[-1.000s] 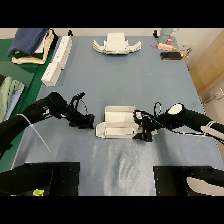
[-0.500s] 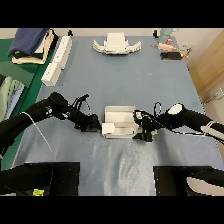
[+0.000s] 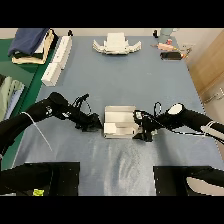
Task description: Fold the box.
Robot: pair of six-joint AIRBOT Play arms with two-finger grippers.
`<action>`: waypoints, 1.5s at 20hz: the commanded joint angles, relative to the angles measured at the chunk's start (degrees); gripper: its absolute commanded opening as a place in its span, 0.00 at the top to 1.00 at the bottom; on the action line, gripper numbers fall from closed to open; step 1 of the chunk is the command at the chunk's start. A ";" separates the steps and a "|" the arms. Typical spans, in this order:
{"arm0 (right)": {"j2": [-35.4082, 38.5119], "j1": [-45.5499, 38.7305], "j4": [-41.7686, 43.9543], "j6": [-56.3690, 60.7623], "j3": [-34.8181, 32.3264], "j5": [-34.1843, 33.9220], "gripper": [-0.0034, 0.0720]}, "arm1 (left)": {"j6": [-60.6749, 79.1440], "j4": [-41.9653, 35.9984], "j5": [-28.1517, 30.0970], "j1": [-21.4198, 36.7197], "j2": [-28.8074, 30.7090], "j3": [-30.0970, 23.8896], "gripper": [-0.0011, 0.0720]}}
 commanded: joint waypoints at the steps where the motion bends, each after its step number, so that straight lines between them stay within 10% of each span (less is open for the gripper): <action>1: 0.02 -0.02 0.00 0.00 0.02 0.00 0.21 | 0.07 -0.55 1.66 0.00 -0.04 0.07 0.46; 25: 0.00 -0.02 0.02 0.00 0.02 0.00 0.21 | -2.73 2.82 8.44 -8.79 4.59 0.04 0.47; 30: 0.02 -0.02 0.02 0.00 0.02 0.02 0.21 | -16.98 17.51 10.56 -14.25 4.61 2.29 0.49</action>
